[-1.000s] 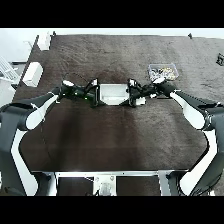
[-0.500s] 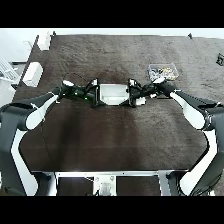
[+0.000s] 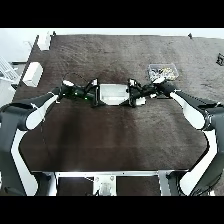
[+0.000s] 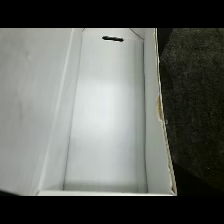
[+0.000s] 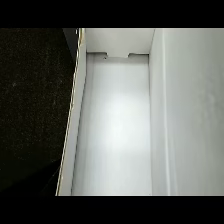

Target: Fold the box and place the chain.

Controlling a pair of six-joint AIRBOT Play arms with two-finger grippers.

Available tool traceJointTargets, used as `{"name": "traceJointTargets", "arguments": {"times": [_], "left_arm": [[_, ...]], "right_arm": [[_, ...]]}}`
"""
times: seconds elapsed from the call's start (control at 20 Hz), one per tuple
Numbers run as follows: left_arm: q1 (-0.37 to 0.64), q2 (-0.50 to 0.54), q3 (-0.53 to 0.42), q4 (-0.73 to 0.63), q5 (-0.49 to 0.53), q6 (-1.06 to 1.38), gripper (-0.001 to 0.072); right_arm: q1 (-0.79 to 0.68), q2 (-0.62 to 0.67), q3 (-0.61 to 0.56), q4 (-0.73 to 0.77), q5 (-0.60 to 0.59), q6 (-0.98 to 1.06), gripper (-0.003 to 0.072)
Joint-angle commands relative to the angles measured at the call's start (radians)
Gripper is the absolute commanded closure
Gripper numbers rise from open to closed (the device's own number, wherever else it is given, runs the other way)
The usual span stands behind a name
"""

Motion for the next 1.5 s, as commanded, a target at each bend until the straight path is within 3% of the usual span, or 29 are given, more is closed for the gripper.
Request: {"name": "traceJointTargets", "arguments": {"times": [0.0,0.1,0.35,0.5,0.85,1.0,1.05,1.15,1.3,1.45], "left_arm": [[0.001,0.0,0.0,0.0,0.042,0.0,0.0248],[0.001,0.0,0.0,0.0,0.041,0.0,0.0248],[0.001,0.0,0.0,0.0,0.037,-0.003,0.0248],[0.001,0.0,0.0,0.0,0.038,-0.003,0.0248],[0.001,0.0,0.0,0.0,0.039,0.0,0.0248],[0.001,0.0,0.0,0.0,0.039,0.0,0.0247],[0.001,0.0,0.0,0.0,0.039,0.0,0.0248],[0.001,0.0,0.0,0.0,0.039,0.0,0.0248],[0.001,0.0,0.0,0.0,0.039,0.0,0.0248],[0.001,0.0,0.0,0.0,0.039,0.0,0.0248]], "right_arm": [[-0.001,0.001,0.0,-0.008,0.008,0.0,0.0132],[-0.013,0.011,0.0,-0.019,0.014,0.056,-0.0034],[-0.066,0.045,0.0,-0.193,0.035,0.205,-0.0034],[-0.116,0.066,0.0,-0.194,0.092,0.212,-0.0034],[-0.193,0.192,0.0,-0.184,0.101,0.236,-0.0034],[-0.188,0.219,0.0,-0.098,0.193,0.271,-0.0015],[-0.184,0.219,0.0,-0.053,0.241,0.271,0.0112],[-0.169,0.219,0.0,-0.002,0.306,0.27,0.0669],[-0.127,0.219,0.0,0.043,0.3,0.271,0.0673],[-0.071,0.218,0.0,0.05,0.157,0.29,0.0674]]}}
